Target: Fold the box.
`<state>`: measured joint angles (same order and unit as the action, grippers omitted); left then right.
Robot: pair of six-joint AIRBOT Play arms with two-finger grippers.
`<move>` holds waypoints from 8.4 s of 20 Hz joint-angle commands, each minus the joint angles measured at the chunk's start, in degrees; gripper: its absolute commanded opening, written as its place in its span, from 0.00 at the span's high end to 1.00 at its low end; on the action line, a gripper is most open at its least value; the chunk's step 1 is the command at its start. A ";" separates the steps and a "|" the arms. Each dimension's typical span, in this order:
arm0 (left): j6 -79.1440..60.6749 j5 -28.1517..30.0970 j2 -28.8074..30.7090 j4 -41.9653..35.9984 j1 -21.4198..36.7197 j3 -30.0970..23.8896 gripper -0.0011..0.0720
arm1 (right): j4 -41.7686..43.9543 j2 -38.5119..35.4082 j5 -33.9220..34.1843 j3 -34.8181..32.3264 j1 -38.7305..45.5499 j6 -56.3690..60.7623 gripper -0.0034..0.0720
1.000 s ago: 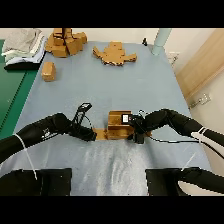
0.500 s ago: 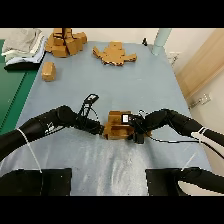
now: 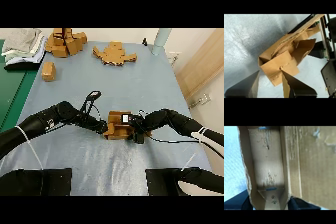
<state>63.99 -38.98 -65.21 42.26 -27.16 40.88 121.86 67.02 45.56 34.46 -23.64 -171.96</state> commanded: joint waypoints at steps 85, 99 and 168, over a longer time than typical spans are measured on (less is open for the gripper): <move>64.92 -32.85 -23.74 38.25 -12.83 36.41 0.43 | 0.00 0.04 -0.02 -0.02 -0.02 0.02 0.28; 20.65 -41.07 -23.63 15.61 10.86 41.07 0.97 | 0.00 0.04 -0.02 -0.02 -0.02 0.02 0.28; -78.09 0.66 -17.05 -12.26 0.00 3.76 0.30 | -0.11 0.04 -0.02 -0.02 -0.02 0.02 0.28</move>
<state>-14.09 -38.39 -82.24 29.91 -27.16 44.62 121.73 67.05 45.56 34.46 -23.64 -171.94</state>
